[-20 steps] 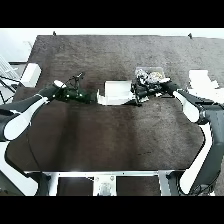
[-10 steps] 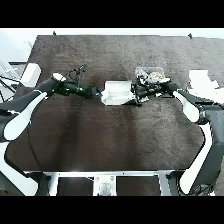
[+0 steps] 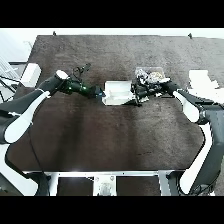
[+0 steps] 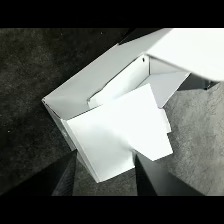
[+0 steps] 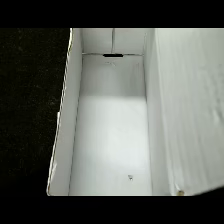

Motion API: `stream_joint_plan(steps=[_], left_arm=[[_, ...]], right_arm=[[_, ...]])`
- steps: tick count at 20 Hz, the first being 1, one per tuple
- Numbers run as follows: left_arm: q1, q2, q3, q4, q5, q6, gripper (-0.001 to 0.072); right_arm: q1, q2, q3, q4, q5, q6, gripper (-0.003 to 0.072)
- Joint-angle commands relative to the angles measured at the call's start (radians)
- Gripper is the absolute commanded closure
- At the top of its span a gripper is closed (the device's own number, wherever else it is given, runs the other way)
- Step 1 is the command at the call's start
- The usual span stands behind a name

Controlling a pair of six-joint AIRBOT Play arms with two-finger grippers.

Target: Fold the box and place the chain.

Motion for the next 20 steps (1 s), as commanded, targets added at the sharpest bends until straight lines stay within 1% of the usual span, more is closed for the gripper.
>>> stream_joint_plan(steps=[1,4,7,12,18,20], left_arm=[[-0.026,0.006,0.042,0.099,-0.002,-0.182,0.0302],[-0.063,0.008,0.093,0.214,-0.001,-0.356,0.0303],[-0.091,0.007,0.140,0.274,0.003,-0.438,0.0302],[-0.121,0.007,0.145,0.320,0.051,-0.513,0.0303],[-0.120,0.007,0.145,0.347,0.041,-0.526,0.0304],[-0.112,0.011,0.145,0.368,0.023,-0.502,0.0304]], right_arm=[[0.000,0.000,0.000,0.000,0.000,0.000,0.0104],[0.000,0.000,0.000,0.000,0.000,0.000,0.0104],[0.000,0.000,0.000,0.000,0.000,0.000,0.0104],[0.000,0.000,0.000,0.000,0.000,0.000,0.0104],[0.000,0.000,0.000,0.000,0.000,0.000,0.0104],[0.000,0.000,0.000,0.000,0.000,0.000,0.0104]])
